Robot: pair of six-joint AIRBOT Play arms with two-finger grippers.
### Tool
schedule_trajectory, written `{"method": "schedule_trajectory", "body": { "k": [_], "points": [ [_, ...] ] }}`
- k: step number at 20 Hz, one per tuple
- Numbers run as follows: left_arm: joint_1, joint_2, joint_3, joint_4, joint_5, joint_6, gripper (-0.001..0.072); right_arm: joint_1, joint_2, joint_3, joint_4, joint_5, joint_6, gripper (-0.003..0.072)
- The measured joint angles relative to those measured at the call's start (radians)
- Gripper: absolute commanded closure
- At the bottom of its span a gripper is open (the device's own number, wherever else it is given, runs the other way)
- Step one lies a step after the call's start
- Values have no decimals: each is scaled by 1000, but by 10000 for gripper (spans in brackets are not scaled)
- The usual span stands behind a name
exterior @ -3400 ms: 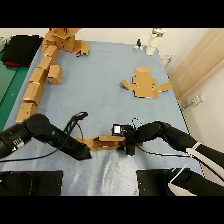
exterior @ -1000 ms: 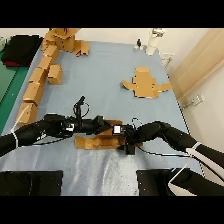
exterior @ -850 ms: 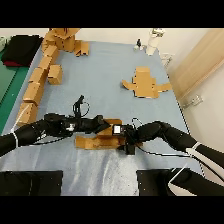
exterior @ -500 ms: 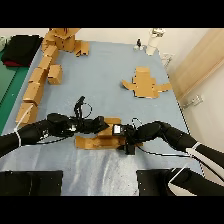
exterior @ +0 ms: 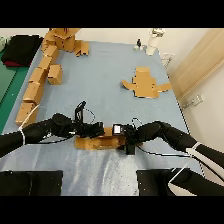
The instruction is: Fold the box.
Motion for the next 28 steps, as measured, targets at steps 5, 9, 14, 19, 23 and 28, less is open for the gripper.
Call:
{"method": "schedule_trajectory", "body": {
  "k": [5, 9, 14, 19, 23, 28],
  "points": [
    [2, -23, 11, 55, -32, -37, 701, 0, 0, 0, -1, 0, -2, 241],
    [55, 4, 58, 85, -68, -35, 701, 0, 0, 0, -1, -2, 0, 240],
    [172, 118, 85, 208, -114, -37, 702, 0, 0, 0, -1, -1, 0, 240],
    [210, 284, 90, 474, -207, -32, 702, 0, 0, 0, -1, -1, 0, 240],
    [217, 437, 43, 631, -352, 130, 699, 0, 0, 0, 0, 0, 0, 240],
    [203, 589, -53, 681, -461, 442, 32, 0, 0, 0, 0, 0, 0, 240]
  ]
}}
